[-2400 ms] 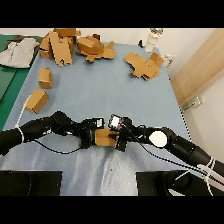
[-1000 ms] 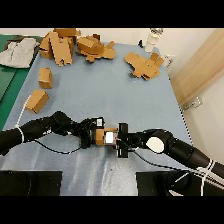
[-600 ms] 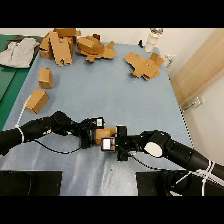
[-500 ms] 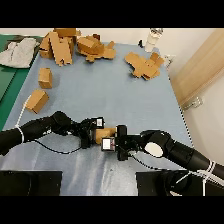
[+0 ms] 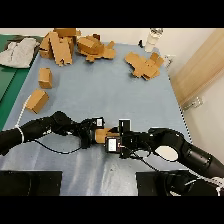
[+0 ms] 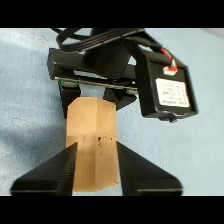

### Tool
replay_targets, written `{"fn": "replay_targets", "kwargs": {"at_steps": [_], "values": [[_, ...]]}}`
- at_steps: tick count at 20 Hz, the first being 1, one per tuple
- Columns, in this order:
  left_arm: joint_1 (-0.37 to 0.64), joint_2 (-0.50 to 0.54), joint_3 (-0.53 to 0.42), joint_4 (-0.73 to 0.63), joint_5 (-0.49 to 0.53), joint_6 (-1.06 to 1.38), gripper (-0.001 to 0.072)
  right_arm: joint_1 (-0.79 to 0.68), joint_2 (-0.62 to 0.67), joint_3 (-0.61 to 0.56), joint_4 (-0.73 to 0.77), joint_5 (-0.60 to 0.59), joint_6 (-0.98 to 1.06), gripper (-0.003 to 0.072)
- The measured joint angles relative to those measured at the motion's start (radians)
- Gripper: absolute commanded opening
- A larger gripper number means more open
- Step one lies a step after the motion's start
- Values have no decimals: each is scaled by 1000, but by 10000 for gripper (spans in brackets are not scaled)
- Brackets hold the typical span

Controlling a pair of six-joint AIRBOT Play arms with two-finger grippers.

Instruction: Fold the box.

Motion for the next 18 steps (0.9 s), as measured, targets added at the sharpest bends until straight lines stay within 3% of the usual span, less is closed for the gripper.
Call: {"fn": "replay_targets", "kwargs": {"at_steps": [12, 14, 16, 18], "values": [[0, 0, 0, 0, 0, 0, 286, 0, -166, 1, -103, -70, -2, 421], [0, 0, 0, 0, 1, -1, 286, 0, -172, 1, -118, -83, -2, 337], [0, 0, 0, -1, 1, -2, 286, 1, -174, 2, -134, -88, -2, 321], [0, 0, 0, -3, 3, -3, 285, 2, -175, 2, -146, -93, 1, 192]]}}
